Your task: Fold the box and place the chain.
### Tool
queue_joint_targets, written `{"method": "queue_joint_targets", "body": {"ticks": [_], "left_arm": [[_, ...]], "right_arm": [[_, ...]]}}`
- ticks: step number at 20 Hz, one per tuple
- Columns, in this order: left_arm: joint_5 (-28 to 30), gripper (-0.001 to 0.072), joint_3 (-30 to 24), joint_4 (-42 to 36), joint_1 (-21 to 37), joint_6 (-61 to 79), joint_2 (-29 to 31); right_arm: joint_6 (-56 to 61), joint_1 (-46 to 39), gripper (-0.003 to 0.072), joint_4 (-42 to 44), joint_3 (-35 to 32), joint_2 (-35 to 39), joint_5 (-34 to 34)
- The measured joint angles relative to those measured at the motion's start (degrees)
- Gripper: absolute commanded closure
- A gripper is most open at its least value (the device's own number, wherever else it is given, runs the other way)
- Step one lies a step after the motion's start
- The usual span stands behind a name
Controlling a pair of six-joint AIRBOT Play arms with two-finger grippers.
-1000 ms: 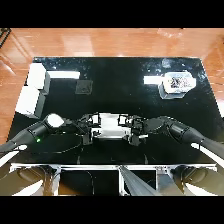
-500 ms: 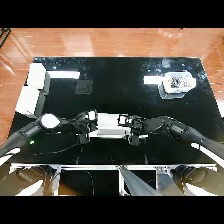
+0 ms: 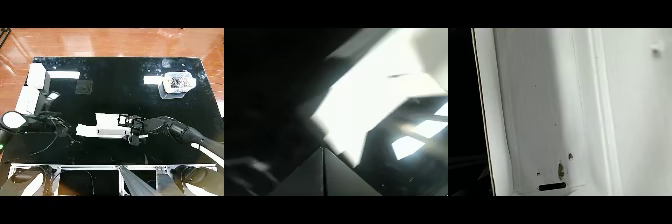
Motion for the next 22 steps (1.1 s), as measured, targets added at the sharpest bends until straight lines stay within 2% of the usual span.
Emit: {"method": "queue_joint_targets", "body": {"ticks": [3,7,13,18,21,22], "left_arm": [[0.39,0.0686,-1.68,0.13,6.73,-12.04,0.46],[4.70,0.0686,-4.74,-4.57,9.29,-18.21,-0.26],[5.70,0.0686,-6.19,-9.38,5.88,-20.61,-8.17],[5.66,0.0671,-6.38,-18.64,1.07,-16.15,-16.63],[6.69,0.0447,-6.10,-23.96,-1.42,-13.75,-19.54],[6.36,0.0242,-5.73,-24.76,-1.90,-12.94,-20.00]], "right_arm": [[0.00,0.00,0.0664,0.00,0.00,0.00,-0.02],[-0.02,0.00,0.0664,0.02,0.00,0.00,-0.02],[-0.02,0.00,0.0664,0.02,0.00,0.00,-0.02],[-0.02,0.00,0.0664,0.02,0.02,0.00,-0.02],[-0.02,0.00,0.0664,0.00,0.00,0.00,-0.02],[-0.02,-0.02,0.0664,0.00,0.00,0.00,-0.02]]}}
